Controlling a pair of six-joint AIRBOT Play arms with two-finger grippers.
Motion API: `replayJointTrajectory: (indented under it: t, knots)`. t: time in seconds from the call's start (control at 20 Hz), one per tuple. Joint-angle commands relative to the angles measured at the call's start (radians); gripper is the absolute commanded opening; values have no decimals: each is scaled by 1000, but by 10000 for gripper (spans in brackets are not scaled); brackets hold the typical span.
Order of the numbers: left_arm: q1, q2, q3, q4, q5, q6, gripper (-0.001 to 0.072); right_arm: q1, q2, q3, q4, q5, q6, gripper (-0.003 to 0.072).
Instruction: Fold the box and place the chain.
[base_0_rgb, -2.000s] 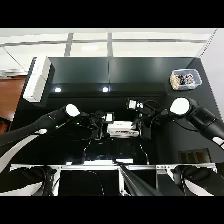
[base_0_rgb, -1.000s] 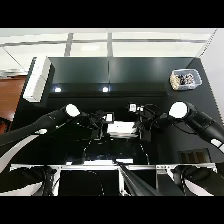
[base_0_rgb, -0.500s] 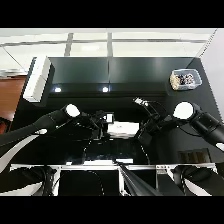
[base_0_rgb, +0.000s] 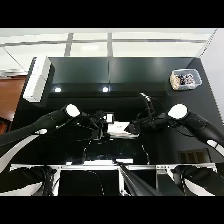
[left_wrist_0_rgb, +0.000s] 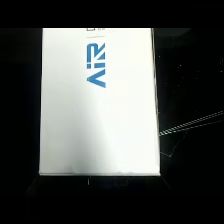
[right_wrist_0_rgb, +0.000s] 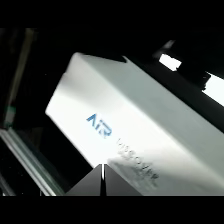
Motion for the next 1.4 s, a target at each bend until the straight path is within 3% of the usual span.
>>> replayJointTrajectory:
  t: [0.0,0.3,0.55,0.6,0.65,0.7,0.85,1.0,1.15,1.35]
  knots:
    - [0,0,1,0,0,0,351,-1,-61,-3,-38,-29,30,13]
    - [0,0,1,0,-1,0,350,-4,-55,9,-48,54,26,14]
    - [4,6,2,4,-2,-54,352,-135,110,85,-56,242,18,13]
    - [7,18,2,24,-2,-93,413,-183,157,98,-56,272,31,13]
    - [10,38,2,65,-3,-138,592,-240,209,108,-56,306,33,13]
    - [14,65,2,100,-10,-190,713,-296,256,113,-56,335,35,13]
    - [27,190,3,180,-73,-357,712,-474,371,113,-66,426,35,14]
    - [16,285,17,162,-96,-430,711,-573,402,113,-90,444,35,14]
    - [-57,223,121,153,-97,-537,710,-581,402,113,-97,395,35,14]
    - [-151,1,315,157,-95,-570,712,-581,402,113,-103,387,35,14]
